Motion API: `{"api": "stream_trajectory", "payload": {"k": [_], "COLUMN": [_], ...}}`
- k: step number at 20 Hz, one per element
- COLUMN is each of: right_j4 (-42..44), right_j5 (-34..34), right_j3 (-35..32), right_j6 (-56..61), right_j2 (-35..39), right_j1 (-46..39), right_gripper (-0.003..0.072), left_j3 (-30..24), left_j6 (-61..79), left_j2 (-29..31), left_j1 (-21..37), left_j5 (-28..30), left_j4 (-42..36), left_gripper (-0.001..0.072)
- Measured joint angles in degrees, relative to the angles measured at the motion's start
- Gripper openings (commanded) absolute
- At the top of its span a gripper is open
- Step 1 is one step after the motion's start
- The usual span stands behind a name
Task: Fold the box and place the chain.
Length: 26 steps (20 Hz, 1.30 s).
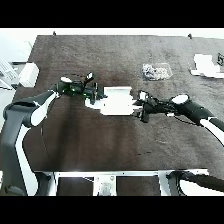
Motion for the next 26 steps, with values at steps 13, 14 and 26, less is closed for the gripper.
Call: {"api": "stream_trajectory", "payload": {"k": [13, 14, 26], "right_j4": [-3.6, -3.5, 1.6], "right_j5": [-7.5, -8.9, -13.8], "right_j3": [0.0, 0.0, 1.9], "right_j6": [-0.8, -0.8, -0.3], "right_j2": [-3.5, -3.7, -3.5], "right_j1": [6.1, 6.2, 4.9], "right_gripper": [0.0557, 0.0557, 0.0557], "left_j3": [0.0, 0.0, 0.0], "left_j6": [0.0, 0.0, 0.0], "left_j2": [0.0, 0.0, 0.0], "left_j1": [0.0, 0.0, 0.0], "left_j5": [0.0, 0.0, 0.0], "left_j4": [0.0, 0.0, 0.0], "left_gripper": [0.0022, 0.0022, 0.0022]}}
